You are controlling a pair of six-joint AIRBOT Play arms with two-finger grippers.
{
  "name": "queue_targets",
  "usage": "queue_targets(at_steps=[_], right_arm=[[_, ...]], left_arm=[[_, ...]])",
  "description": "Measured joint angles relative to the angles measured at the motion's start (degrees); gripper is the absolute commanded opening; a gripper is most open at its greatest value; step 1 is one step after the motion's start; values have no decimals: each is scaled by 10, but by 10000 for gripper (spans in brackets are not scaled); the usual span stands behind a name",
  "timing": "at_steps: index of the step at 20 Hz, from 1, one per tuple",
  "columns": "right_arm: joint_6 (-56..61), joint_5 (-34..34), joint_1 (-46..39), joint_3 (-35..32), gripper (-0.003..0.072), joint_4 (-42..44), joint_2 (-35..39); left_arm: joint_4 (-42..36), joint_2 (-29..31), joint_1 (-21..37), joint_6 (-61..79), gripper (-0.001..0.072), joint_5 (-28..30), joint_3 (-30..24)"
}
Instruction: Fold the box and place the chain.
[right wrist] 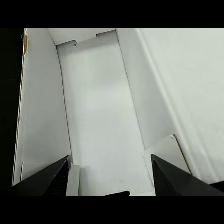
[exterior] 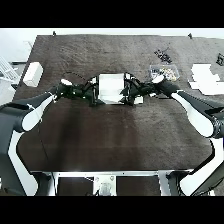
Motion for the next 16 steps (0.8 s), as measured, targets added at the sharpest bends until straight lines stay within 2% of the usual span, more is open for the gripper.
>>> queue_targets(at_steps=[2,3,4,5,8,16], right_arm=[[1,0,-1,0,649,0,0],[2,1,-2,0,533,0,0],[3,1,-5,0,293,1,0],[7,2,-10,0,181,-1,0],[28,6,-27,0,17,-10,8],[127,88,-77,0,13,-90,69]], left_arm=[[0,0,0,0,334,0,0],[0,0,0,0,334,0,0],[-1,0,0,-1,334,1,0],[-2,0,0,-3,334,1,0],[-2,0,0,-3,334,3,0],[-1,0,0,-1,334,2,0]])
